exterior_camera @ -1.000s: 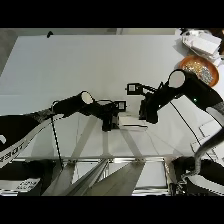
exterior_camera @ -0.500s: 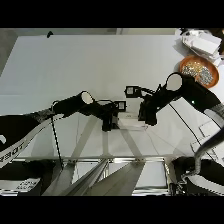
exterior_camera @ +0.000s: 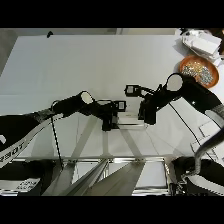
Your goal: Fold the box and place the chain.
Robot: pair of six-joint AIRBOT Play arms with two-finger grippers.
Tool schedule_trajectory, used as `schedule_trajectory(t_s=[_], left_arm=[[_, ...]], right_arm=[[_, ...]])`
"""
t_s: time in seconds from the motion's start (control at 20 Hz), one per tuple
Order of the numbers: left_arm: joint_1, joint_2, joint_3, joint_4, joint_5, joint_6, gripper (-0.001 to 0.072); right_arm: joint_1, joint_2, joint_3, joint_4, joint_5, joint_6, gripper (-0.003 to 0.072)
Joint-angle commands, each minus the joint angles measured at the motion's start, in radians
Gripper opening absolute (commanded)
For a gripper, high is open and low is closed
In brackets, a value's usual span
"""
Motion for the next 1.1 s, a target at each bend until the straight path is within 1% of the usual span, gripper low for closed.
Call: schedule_trajectory(t_s=[0.0,0.25,0.5,0.7,0.75,0.8,0.9,1.05], left_arm=[[0.000,0.000,0.000,0.001,0.000,0.002,0.0134],[0.000,0.000,0.000,0.001,0.000,0.002,0.0134],[0.000,0.000,0.000,0.002,0.000,0.002,0.0134],[0.000,0.000,0.000,0.002,0.000,0.002,0.0134],[0.000,0.000,0.000,0.001,0.000,0.002,0.0134],[0.000,0.000,0.000,0.001,0.000,0.002,0.0134],[0.000,0.000,0.000,0.002,0.000,0.002,0.0134],[0.000,0.000,0.000,0.002,0.000,0.002,0.0134]], right_arm=[[0.001,0.010,0.001,0.005,0.004,0.000,0.0165],[0.001,0.010,-0.001,0.006,0.009,0.001,0.0166],[0.001,0.010,-0.061,0.031,0.003,0.000,0.0166],[0.002,0.010,-0.084,0.031,-0.002,0.000,0.0167],[0.005,0.010,-0.087,0.031,-0.001,0.000,0.0177],[0.006,0.011,-0.087,0.032,-0.002,0.000,0.0206],[0.007,0.014,-0.087,0.035,-0.005,0.000,0.0311],[0.007,0.040,-0.087,0.035,-0.015,0.000,0.0319]])
